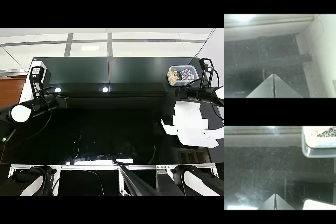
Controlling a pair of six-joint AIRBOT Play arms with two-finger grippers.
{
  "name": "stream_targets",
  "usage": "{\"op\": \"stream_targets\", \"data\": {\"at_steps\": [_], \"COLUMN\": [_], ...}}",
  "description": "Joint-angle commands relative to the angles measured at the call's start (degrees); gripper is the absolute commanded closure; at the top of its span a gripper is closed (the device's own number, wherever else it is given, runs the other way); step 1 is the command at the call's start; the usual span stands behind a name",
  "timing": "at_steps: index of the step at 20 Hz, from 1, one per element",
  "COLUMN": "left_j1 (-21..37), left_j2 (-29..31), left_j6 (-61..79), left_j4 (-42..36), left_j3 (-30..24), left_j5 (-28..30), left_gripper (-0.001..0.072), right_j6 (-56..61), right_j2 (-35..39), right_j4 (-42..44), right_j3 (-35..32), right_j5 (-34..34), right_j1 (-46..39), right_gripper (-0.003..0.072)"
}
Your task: Fold the box and place the chain.
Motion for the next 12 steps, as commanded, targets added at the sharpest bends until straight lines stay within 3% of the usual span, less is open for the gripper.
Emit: {"op": "stream_targets", "data": {"at_steps": [1, 9, 12], "left_j1": [0.00, 0.00, 0.00], "left_j2": [0.00, 0.00, 0.00], "left_j6": [-0.17, -0.17, -0.17], "left_j4": [0.02, 0.02, 0.00], "left_j3": [0.00, 0.00, 0.00], "left_j5": [1.53, 1.53, 1.53], "left_gripper": [0.0682, 0.0682, 0.0682], "right_j6": [0.07, 0.07, 0.07], "right_j2": [0.04, 0.02, 0.02], "right_j4": [0.02, 0.02, 0.72], "right_j3": [-0.07, -0.07, -0.07], "right_j5": [-0.07, -0.26, -9.99], "right_j1": [0.04, 0.04, 0.09], "right_gripper": [0.0674, 0.0673, 0.0674]}}
